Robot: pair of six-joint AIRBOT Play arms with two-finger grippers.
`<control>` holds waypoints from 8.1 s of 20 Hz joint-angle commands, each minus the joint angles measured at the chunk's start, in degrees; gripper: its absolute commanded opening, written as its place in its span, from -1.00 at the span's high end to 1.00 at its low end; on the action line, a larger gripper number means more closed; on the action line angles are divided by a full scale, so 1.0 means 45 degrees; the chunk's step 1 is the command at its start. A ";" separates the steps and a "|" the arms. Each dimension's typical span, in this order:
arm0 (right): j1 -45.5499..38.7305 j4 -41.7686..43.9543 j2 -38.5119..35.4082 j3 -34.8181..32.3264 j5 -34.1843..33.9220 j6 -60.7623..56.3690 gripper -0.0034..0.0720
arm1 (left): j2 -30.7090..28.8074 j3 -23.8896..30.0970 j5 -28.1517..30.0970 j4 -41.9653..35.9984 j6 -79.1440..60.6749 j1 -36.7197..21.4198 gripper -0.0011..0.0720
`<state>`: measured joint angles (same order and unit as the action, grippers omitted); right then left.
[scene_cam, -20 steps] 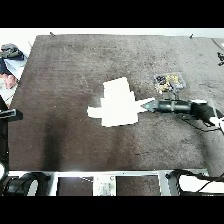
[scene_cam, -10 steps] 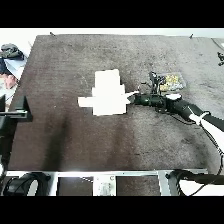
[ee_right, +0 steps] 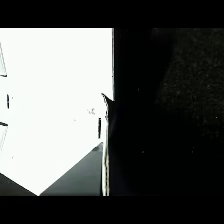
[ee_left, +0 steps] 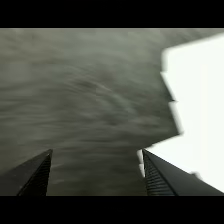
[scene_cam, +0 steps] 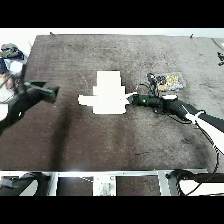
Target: Fold the box and place the chain.
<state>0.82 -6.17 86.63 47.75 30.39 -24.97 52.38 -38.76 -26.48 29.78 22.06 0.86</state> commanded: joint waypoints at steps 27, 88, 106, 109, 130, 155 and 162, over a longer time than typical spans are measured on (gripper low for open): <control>0.0010 0.0335 0.0092 0.0010 0.0398 0.1088 0.95 | 1.7107 -1.7204 -1.2264 0.0102 0.4614 0.1307 -0.69; -0.1914 -0.2147 -0.2025 0.0010 0.4580 0.6931 -0.20 | 1.6864 -1.6752 -1.1108 0.1234 -0.6343 0.1860 0.95; 0.1812 -0.4862 0.0583 0.1715 0.1044 0.9967 -0.60 | 1.6854 -1.6752 -1.1220 0.1753 -0.6309 0.1860 0.94; 0.2093 -0.5829 0.0908 0.2103 0.0690 0.9831 -0.67 | 1.6854 -1.6752 -1.1215 0.1753 -0.6309 0.1860 0.94; 0.1292 -0.5212 0.1710 0.4002 0.0126 1.0263 -0.53 | 1.6854 -1.6752 -1.1200 0.1661 -0.6309 0.1860 0.94; 0.0146 -0.6960 0.5173 0.9311 0.5430 0.8179 -0.62 | 1.6854 -1.6752 -1.1210 0.1661 -0.6309 0.1860 0.94; 0.0131 -0.6965 0.6528 1.0831 0.6989 0.8204 -0.62 | 1.6854 -1.6752 -1.1210 0.1661 -0.6309 0.1860 0.94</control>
<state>1.39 -37.41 113.75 93.95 58.61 11.99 128.20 -114.17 -76.95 37.23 -6.35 9.19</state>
